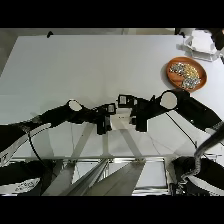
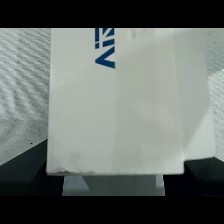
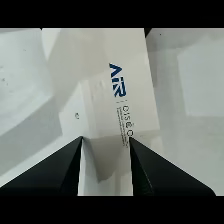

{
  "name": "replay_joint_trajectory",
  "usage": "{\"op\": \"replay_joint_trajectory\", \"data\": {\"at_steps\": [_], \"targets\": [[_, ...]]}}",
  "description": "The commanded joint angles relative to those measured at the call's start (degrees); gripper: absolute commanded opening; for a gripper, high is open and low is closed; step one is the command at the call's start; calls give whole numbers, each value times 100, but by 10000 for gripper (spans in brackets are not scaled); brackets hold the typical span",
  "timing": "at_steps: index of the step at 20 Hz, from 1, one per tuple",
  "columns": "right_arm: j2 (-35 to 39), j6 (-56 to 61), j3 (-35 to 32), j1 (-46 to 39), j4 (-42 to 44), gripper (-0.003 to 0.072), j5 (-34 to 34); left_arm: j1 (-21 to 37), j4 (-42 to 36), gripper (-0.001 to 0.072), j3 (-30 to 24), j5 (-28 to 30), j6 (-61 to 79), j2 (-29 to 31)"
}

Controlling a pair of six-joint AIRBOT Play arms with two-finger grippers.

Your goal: Fold the box and place the chain.

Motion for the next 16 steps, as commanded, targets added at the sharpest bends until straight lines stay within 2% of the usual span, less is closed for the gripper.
{"op": "replay_joint_trajectory", "data": {"at_steps": [1,16], "targets": [[4,170,-2,9,-192,295,-127,-2,7,412,-2,2,13,2],[90,258,-2,9,-149,294,-63,-2,7,412,-2,2,13,2]]}}
